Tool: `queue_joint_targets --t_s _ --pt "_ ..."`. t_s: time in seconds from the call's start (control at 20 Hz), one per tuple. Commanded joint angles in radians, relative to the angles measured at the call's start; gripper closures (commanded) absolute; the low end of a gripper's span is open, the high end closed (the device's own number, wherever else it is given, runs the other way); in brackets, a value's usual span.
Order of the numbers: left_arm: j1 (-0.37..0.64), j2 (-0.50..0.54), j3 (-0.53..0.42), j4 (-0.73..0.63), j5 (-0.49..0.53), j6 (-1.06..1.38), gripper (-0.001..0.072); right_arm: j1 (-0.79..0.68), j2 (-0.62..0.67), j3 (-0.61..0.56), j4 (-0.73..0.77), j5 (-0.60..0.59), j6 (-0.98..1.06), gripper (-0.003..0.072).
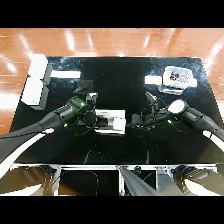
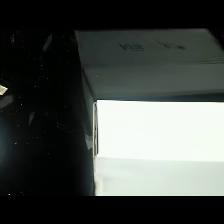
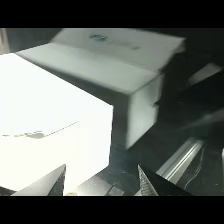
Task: Fold the box and place the chain.
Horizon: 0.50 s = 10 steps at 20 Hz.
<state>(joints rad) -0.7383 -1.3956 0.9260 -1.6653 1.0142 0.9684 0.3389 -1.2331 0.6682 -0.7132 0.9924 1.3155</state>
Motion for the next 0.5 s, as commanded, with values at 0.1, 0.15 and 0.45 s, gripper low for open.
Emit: queue_joint_targets --t_s 0.1,0.15,0.45 --pt "0.0 0.001 0.001 0.0 0.0 0.0 0.0688 0.002 -0.001 0.051 0.006 0.062 -0.007 0.0149" --pt "0.0 0.001 0.001 0.0 0.0 0.0 0.0688 0.002 -0.001 0.055 0.006 0.062 -0.007 0.015" --pt "0.0 0.001 0.001 0.0 0.0 0.0 0.0688 0.003 -0.001 0.057 0.006 0.065 -0.007 0.0149"
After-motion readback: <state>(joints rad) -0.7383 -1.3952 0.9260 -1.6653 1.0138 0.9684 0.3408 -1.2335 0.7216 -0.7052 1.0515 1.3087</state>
